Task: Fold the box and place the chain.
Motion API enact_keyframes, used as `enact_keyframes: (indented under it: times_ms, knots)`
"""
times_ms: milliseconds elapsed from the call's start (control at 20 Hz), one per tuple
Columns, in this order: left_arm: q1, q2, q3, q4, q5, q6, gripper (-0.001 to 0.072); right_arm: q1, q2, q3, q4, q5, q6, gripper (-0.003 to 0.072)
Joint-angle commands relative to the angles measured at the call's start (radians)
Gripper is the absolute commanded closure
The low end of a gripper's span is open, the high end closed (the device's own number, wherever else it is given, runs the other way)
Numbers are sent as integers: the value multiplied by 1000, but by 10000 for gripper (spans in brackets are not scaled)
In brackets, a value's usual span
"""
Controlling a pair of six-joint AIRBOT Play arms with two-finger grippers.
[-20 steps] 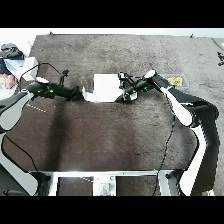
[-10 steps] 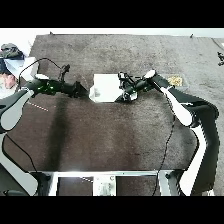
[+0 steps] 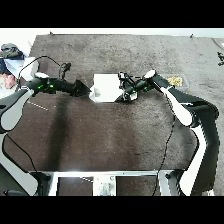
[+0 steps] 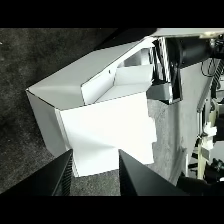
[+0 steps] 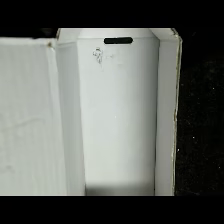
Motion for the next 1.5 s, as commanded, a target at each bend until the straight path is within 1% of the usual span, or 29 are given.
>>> enact_keyframes:
  times_ms: [0, 200, 350, 400, 550, 700, 900, 1050, 1200, 1450]
  knots:
    - [-11, 1, 1, 10, 9, -13, 394, 0, 0, 0, 0, 0, 0, 146]
    - [-51, 1, 1, 33, 58, -21, 394, 0, 0, 0, 0, 0, 0, 146]
    - [-52, 1, 20, 50, 53, -52, 394, 0, 0, 0, 0, 0, 0, 146]
    - [-55, 1, 41, 78, 46, -79, 394, 0, 0, 0, 0, 0, 0, 146]
    - [-87, 1, 110, 217, 58, -201, 394, 0, 0, 0, 0, 0, 0, 146]
    - [-109, 1, 151, 258, 56, -249, 394, 0, 0, 0, 0, 1, 0, 146]
    - [-152, 1, 201, 388, 55, -415, 394, 0, 0, 0, 0, 0, 0, 146]
    - [-183, 1, 244, 465, 59, -494, 394, 0, 0, 0, 0, 0, 0, 146]
    - [-216, 1, 263, 530, 77, -577, 394, 0, 0, 0, 0, 0, 0, 146]
    - [-248, 1, 263, 558, 127, -605, 395, 0, 0, 0, 0, 0, 0, 146]
